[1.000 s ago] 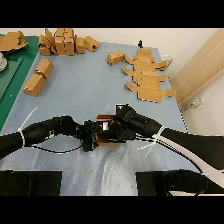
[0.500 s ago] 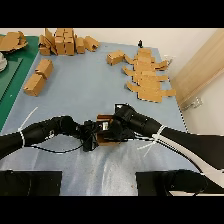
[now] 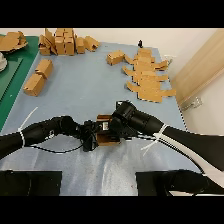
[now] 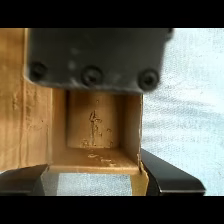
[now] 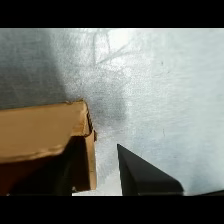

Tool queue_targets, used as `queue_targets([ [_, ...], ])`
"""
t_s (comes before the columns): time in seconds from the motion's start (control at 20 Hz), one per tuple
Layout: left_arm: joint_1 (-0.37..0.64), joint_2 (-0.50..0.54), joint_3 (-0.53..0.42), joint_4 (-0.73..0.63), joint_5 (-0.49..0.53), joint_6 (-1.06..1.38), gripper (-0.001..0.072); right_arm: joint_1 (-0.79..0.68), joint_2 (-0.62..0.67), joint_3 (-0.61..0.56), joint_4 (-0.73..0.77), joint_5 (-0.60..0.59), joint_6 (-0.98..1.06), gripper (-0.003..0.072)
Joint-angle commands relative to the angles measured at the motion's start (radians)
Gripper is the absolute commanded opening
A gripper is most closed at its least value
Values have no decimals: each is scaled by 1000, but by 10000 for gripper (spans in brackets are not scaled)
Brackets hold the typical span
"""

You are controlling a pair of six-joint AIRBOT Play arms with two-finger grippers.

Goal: Fold the box.

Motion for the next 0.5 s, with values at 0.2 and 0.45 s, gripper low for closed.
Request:
queue_targets([
  [0.2,0,1,0,0,0,0,469,1,30,2,-36,43,-16,418],
  [0.45,0,1,0,0,0,0,469,0,96,2,-42,53,-15,417],
])
